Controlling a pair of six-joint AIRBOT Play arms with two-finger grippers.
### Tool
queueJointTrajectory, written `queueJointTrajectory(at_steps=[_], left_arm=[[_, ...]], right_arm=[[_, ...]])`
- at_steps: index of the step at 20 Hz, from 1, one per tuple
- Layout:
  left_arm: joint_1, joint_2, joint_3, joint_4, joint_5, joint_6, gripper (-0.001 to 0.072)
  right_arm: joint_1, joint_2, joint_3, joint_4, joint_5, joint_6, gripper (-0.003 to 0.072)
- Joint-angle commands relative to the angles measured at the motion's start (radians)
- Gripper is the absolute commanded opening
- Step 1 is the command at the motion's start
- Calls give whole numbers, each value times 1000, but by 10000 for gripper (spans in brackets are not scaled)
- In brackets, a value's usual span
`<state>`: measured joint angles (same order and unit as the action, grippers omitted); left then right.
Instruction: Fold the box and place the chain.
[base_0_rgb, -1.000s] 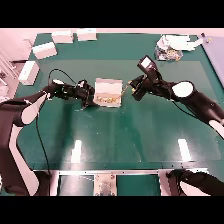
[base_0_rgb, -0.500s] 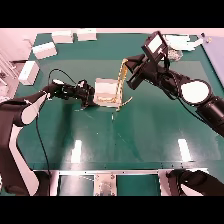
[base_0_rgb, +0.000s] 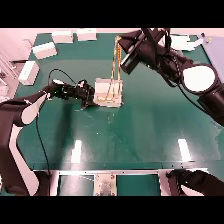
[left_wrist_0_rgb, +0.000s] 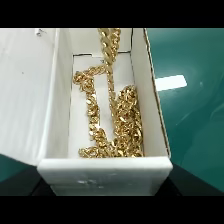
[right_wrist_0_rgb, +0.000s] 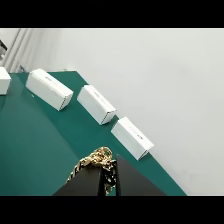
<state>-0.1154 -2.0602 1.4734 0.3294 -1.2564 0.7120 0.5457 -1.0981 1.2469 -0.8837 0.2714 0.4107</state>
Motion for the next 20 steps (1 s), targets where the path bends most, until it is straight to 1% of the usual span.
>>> queueJointTrajectory(at_steps=[1, 7, 11, 12, 13, 20], left_arm=[[1, 0, 0, 0, 0, 0, 469], [1, 0, 0, 0, 0, 0, 468], [1, 0, 0, 0, 0, 0, 469], [1, 0, 0, 0, 1, 0, 469], [1, 0, 0, 0, 0, 0, 468], [1, 0, 0, 0, 0, 0, 469]], right_arm=[[19, -36, 90, -27, -2, -3, 4], [53, -58, 180, -26, -2, -2, 4], [62, -60, 193, -27, 1, 6, 4], [58, -66, 192, -27, 23, 23, 4], [52, -69, 183, -35, 56, 27, 4], [30, -95, 24, -52, 58, 58, 4]])
